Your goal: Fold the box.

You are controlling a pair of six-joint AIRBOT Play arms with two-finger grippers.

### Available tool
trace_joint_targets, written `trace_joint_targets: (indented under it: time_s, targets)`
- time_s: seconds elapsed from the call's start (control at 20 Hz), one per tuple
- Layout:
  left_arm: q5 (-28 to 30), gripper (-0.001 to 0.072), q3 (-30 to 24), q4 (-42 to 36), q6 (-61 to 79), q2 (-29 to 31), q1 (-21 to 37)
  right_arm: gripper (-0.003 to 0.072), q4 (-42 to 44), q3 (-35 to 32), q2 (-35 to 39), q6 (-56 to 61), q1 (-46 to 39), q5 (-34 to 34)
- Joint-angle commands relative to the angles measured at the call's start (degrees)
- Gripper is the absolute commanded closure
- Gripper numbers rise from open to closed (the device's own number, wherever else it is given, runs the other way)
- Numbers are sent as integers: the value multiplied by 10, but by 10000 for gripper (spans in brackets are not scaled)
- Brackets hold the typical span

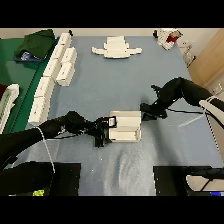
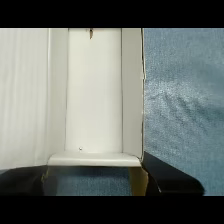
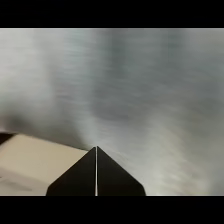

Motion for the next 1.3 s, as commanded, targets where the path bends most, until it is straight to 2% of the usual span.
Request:
trace_joint_targets:
  time_s: [0.0,0.15,0.25,0.4,0.5,0.75,1.0,1.25]
  targets:
    - [0,248,1,0,0,0,0,683,261,18,-70,-237,-65,-91]
    - [0,248,1,0,0,0,0,683,261,19,-75,-317,-45,-164]
    - [0,248,1,0,0,0,0,683,245,19,-75,-318,-26,-197]
    - [0,248,1,0,0,0,0,685,193,-15,-47,-318,8,-199]
    - [0,248,1,0,0,0,0,685,172,-61,-9,-320,31,-165]
    - [0,248,1,0,0,0,0,685,145,-162,116,-351,81,-9]
    - [0,248,1,0,0,0,0,685,141,-177,207,-415,112,90]
    - [0,248,1,0,0,0,0,685,131,-178,256,-461,154,136]
